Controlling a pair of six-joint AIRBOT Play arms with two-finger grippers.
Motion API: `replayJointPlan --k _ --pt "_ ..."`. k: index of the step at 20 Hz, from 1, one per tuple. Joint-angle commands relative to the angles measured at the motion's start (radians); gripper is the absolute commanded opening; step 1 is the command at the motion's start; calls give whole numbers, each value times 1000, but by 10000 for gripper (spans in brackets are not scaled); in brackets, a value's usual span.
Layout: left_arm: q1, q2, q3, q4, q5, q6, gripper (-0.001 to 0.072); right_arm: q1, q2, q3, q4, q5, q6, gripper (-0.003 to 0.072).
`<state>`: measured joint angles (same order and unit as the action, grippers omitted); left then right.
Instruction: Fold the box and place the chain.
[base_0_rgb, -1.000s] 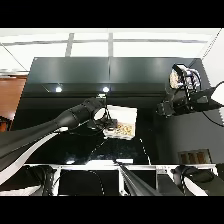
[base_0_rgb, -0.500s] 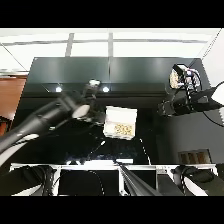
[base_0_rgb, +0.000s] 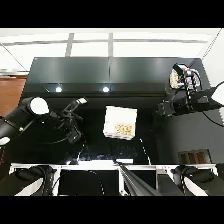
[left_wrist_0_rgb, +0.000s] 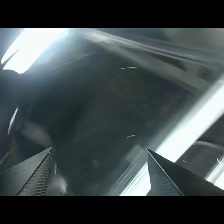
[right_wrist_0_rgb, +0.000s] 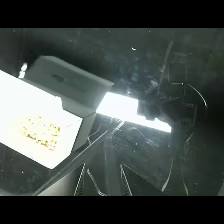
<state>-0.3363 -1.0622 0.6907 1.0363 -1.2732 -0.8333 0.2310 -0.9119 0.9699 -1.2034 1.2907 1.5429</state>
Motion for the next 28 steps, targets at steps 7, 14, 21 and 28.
replayJointPlan --k 7,14,21,28 --pt "19 -124 -60 -258 304 1046 720 2 0 0 2 -4 29 278" --pt "-38 -305 76 -360 267 1115 720 2 0 0 2 -31 32 278" --pt "-106 -348 80 -370 278 1114 719 2 0 0 1 -31 32 278" --pt "-106 -351 80 -376 323 1061 717 2 0 0 2 -31 32 278"
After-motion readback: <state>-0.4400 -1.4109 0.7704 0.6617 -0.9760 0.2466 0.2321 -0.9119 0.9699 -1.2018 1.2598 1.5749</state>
